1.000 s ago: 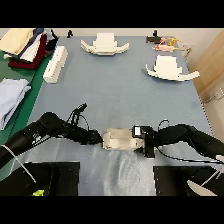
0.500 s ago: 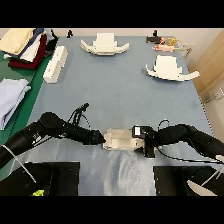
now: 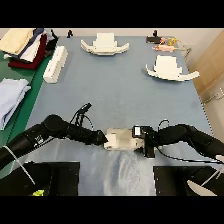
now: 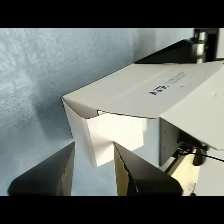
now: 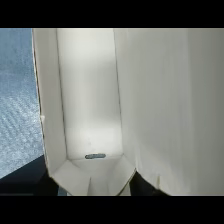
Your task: Fold the box.
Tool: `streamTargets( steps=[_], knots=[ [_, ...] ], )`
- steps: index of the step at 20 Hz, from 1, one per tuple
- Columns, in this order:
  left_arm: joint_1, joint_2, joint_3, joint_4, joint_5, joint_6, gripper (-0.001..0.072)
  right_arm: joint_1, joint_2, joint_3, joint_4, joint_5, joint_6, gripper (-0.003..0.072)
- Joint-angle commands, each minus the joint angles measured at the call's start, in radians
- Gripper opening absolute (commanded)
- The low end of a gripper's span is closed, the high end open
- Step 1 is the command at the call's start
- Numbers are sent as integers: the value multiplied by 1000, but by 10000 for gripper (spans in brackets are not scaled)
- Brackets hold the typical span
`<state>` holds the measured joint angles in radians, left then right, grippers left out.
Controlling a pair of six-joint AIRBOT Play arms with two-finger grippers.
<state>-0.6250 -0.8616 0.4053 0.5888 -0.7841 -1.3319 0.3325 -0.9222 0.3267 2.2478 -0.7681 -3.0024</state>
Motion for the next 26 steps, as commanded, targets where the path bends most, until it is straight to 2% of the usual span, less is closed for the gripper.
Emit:
streamTargets(
  steps=[1,5,7,12,16,21,26],
  knots=[
    [-116,-2,20,210,74,-244,378,0,1,0,0,0,0,511],
    [-225,-14,118,503,74,-571,378,0,1,0,0,0,0,511],
    [-270,-40,155,592,57,-686,379,0,1,0,0,0,0,511],
    [-371,-192,252,639,17,-799,378,0,1,0,0,0,0,511],
    [-429,-300,340,764,-89,-943,378,0,1,0,0,0,0,511],
    [-477,-377,461,928,-215,-1084,378,0,1,0,0,0,0,511],
    [-529,-457,526,963,-272,-1158,357,0,1,0,0,0,0,511]
  ],
)
